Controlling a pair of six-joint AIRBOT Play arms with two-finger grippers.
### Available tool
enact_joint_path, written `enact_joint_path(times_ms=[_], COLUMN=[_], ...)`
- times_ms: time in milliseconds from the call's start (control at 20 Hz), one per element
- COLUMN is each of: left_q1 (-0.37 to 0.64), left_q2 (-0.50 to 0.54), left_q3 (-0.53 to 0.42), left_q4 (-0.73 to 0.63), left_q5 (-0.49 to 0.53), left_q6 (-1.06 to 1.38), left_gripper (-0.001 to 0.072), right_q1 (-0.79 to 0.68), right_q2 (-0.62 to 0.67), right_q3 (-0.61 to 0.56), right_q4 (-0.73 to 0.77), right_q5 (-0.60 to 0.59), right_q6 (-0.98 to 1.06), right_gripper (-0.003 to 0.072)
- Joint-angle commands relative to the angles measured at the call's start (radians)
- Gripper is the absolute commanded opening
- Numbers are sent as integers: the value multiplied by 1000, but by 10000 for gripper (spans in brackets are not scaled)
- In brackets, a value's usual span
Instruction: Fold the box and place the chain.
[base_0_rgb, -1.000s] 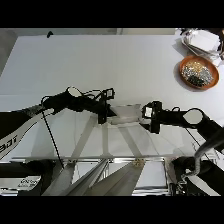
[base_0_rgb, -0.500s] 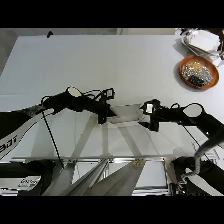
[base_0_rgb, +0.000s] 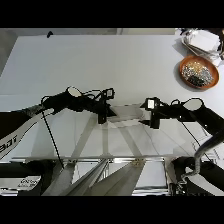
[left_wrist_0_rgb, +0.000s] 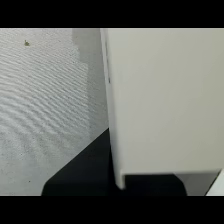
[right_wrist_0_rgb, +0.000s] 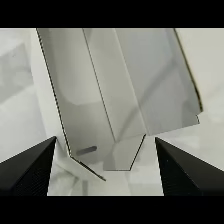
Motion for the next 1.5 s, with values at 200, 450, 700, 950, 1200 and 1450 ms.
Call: enact_joint_path(times_ms=[200,450,700,950,1200,1450], left_q1=[-1,-1,-1,-1,-1,-1], left_q2=[0,0,0,0,0,0], left_q3=[0,0,0,0,0,0], left_q4=[1,0,0,0,0,0], left_q5=[0,1,0,0,0,0], left_q6=[0,0,0,0,0,0], left_gripper=[13,13,13,13,13,13], right_q1=[-2,42,47,47,47,47], right_q2=[-60,-108,-109,-109,-152,-172], right_q3=[8,8,8,-1,-2,-2], right_q4=[68,45,33,-15,-14,28], right_q5=[10,14,42,46,29,17], right_q6=[-75,-72,-53,-9,-10,-55], right_gripper=[691,682,646,635,593,593])
